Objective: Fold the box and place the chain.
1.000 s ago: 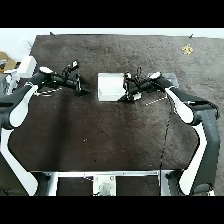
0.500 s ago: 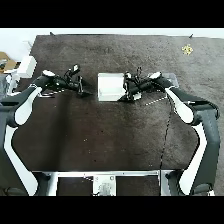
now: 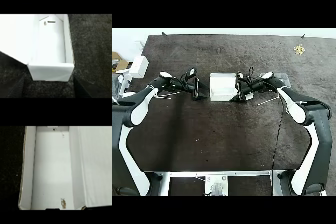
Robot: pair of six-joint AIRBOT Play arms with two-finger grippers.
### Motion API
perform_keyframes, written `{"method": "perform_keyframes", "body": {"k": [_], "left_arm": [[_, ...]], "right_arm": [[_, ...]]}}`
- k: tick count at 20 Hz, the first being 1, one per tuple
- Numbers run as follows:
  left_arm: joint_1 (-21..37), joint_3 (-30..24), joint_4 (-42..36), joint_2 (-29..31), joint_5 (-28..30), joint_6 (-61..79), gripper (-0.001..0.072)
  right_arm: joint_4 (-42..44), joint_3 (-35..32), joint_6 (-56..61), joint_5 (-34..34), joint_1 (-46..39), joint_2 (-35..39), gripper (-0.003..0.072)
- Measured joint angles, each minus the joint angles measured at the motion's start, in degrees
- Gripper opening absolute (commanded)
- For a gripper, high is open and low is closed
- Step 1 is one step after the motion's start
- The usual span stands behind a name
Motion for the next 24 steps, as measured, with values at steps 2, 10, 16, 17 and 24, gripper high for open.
{"method": "perform_keyframes", "body": {"k": [2, 10, 16, 17, 24], "left_arm": [[-0.13, 0.02, -0.04, -0.28, 0.20, 0.17, 0.0671], [-0.24, 0.35, -1.07, -1.16, 1.38, 0.92, 0.0669], [-0.39, 2.19, -1.36, -3.28, -1.31, 0.92, 0.0669], [-0.50, 2.29, -1.62, -3.37, -2.01, 0.92, 0.0669], [-0.87, 2.51, -3.41, -4.13, -1.46, 0.90, 0.0669]], "right_arm": [[0.00, 0.00, 0.00, 0.00, 0.00, 0.00, 0.0432], [0.02, 0.00, -0.02, -0.07, 0.00, 0.00, 0.0432], [0.00, 0.00, -0.02, -0.02, -0.02, 0.00, 0.0432], [0.00, 0.00, 0.02, -0.04, -0.02, 0.00, 0.0432], [0.00, 0.00, 0.00, -0.02, -0.02, 0.00, 0.0432]]}}
